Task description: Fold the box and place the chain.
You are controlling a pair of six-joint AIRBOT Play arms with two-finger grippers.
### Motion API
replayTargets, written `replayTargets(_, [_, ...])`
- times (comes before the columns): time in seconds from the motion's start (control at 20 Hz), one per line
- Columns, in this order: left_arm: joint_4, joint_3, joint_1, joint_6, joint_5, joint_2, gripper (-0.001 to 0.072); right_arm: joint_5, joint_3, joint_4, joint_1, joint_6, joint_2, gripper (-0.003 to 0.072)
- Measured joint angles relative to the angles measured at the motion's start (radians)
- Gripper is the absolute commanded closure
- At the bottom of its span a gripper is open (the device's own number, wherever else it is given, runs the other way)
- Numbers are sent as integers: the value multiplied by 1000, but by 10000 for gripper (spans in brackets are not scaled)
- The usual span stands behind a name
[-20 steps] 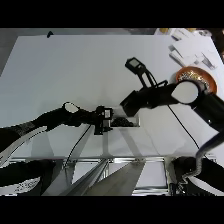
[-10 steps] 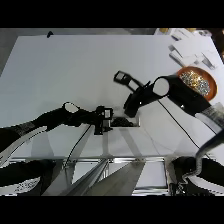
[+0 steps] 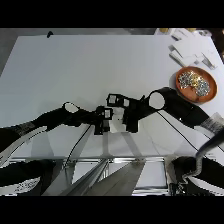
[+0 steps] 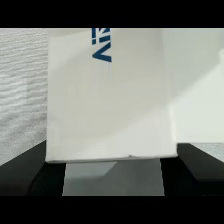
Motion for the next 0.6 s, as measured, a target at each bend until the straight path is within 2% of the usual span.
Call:
replayTargets(0.25, [0, 0, 0, 0, 0, 0, 639, -3, -16, 5, 10, -39, 24, 394])
replayTargets(0.3, [0, 0, 0, 0, 0, 0, 639, -3, -17, 5, 11, -51, 31, 340])
replayTargets(0.6, [0, 0, 0, 0, 0, 0, 639, -22, -29, -16, 22, -124, 48, 339])
